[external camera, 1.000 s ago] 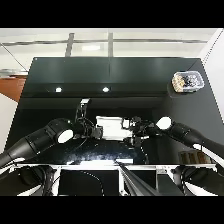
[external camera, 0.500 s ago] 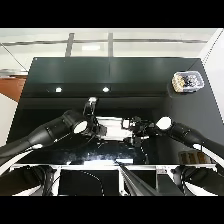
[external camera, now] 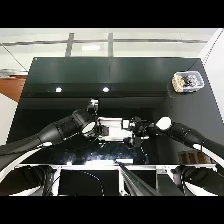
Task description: Fold the box and place the chain.
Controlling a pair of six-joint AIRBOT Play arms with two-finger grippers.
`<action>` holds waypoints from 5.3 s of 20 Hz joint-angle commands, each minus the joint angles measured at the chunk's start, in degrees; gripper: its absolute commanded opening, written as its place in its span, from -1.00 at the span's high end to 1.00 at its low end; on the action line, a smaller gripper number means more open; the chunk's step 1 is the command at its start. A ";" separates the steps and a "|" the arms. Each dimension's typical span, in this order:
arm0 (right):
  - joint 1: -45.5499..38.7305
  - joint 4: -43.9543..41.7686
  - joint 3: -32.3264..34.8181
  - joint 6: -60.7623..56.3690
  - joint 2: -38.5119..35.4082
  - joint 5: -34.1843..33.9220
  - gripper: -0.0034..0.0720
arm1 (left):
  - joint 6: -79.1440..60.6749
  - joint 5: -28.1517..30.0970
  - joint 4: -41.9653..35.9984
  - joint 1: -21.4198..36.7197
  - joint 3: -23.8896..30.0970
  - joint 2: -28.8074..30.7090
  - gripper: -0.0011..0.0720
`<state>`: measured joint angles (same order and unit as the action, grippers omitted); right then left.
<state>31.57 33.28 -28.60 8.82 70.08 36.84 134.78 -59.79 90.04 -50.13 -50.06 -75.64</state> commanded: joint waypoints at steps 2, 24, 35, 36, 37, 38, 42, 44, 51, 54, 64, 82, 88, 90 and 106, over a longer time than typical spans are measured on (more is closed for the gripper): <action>-0.02 -0.02 0.00 -0.04 -0.02 0.00 -0.38 | 2.14 -0.07 0.98 -0.31 -2.05 -1.53 0.01; -0.02 -0.02 -0.02 -0.04 -0.02 0.02 -0.38 | 2.19 1.01 -0.24 -0.28 -4.24 -4.44 0.44; -0.02 -0.02 0.00 -0.04 -0.02 0.00 -0.38 | 2.19 0.44 -0.09 -0.28 -4.24 -4.44 0.70; -0.02 -0.02 0.00 -0.04 -0.02 0.02 -0.38 | 2.19 0.39 -0.11 -0.28 -4.26 -4.44 0.53; -0.02 -0.02 -0.02 -0.04 -0.02 0.02 -0.38 | 2.19 0.17 -0.11 -0.28 -4.26 -4.44 0.38; -0.02 -0.02 0.00 -0.04 -0.02 0.00 -0.38 | 2.16 -0.52 -0.07 -0.28 -4.26 -4.44 0.22; -0.02 -0.02 0.00 -0.04 -0.02 0.00 -0.38 | 2.16 -1.25 0.17 -0.28 -4.26 -4.44 0.11; -0.02 -0.02 0.00 -0.04 -0.02 0.02 -0.38 | 2.16 -1.11 0.59 -0.28 -4.26 -4.44 0.12; -0.02 -0.02 0.00 -0.04 -0.02 0.00 -0.38 | 2.23 1.20 1.07 -0.24 -4.26 -4.50 0.28; -0.02 -0.02 0.00 -0.04 -0.02 0.00 -0.38 | 1.11 1.01 0.37 -0.31 -4.26 -5.18 0.89; -0.83 0.20 -0.07 -2.01 -2.43 -1.31 -1.00 | 0.28 -1.57 -0.28 -0.17 -4.26 -5.31 0.89; -6.05 7.30 0.00 -6.67 -7.89 8.39 -1.00 | 0.28 -0.83 -0.31 -0.20 -4.26 -5.31 0.89; -3.10 7.28 0.00 -6.69 -7.54 8.13 0.03 | 0.28 -0.42 -0.31 -0.20 -4.26 -5.31 0.89; -3.10 7.23 0.00 -6.71 -7.54 8.00 0.32 | 0.28 -0.42 -0.31 -0.20 -4.26 -5.31 0.89; 2.71 -3.02 0.00 -8.57 -3.45 -0.11 -0.01 | 0.31 -0.37 -0.31 -0.20 -4.26 -5.33 0.89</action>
<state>33.52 30.57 -28.60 1.17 66.28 38.46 134.96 -60.20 89.71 -50.37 -54.35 -80.95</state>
